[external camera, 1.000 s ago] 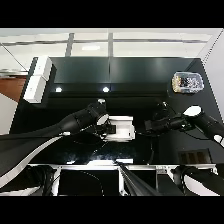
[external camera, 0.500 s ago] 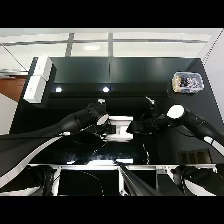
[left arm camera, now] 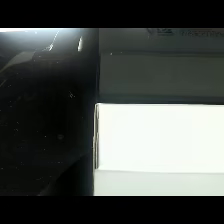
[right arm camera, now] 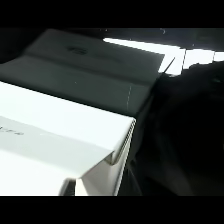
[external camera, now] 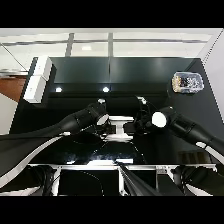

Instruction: Fold the box and place the chain.

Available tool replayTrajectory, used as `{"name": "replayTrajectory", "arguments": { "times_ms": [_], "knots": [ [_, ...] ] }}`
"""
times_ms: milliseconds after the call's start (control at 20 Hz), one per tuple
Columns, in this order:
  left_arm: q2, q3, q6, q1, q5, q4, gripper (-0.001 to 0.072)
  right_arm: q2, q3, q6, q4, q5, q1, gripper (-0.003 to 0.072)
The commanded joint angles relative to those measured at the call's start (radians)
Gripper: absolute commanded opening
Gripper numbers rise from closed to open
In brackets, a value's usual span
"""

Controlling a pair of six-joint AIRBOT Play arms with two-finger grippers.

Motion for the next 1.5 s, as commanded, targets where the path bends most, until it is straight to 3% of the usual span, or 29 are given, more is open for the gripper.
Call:
{"name": "replayTrajectory", "arguments": {
  "times_ms": [0,50,750,1250,1350,1400,1450],
  "knots": [
    [0.000,0.000,0.000,0.001,0.000,0.000,0.0032,-0.021,0.053,0.241,-0.177,0.063,0.093,0.0290],
    [0.000,0.000,0.000,0.001,0.000,0.000,0.0032,-0.036,0.069,0.256,-0.196,0.082,0.109,0.0254],
    [0.000,0.000,0.000,0.001,0.000,0.000,0.0032,-0.161,0.107,0.359,-0.219,0.118,0.130,0.0240],
    [-0.002,0.000,0.000,0.001,0.000,0.000,0.0033,-0.167,0.108,0.386,-0.219,0.087,0.122,0.0236],
    [-0.002,0.000,0.000,0.001,0.000,0.000,0.0033,-0.167,0.108,0.387,-0.225,0.086,0.121,0.0124],
    [-0.002,0.000,0.000,0.001,0.000,0.000,0.0032,-0.167,0.108,0.387,-0.226,0.080,0.121,0.0124],
    [-0.002,0.000,0.000,0.001,0.000,0.000,0.0032,-0.167,0.108,0.387,-0.226,0.076,0.121,0.0076]
  ]
}}
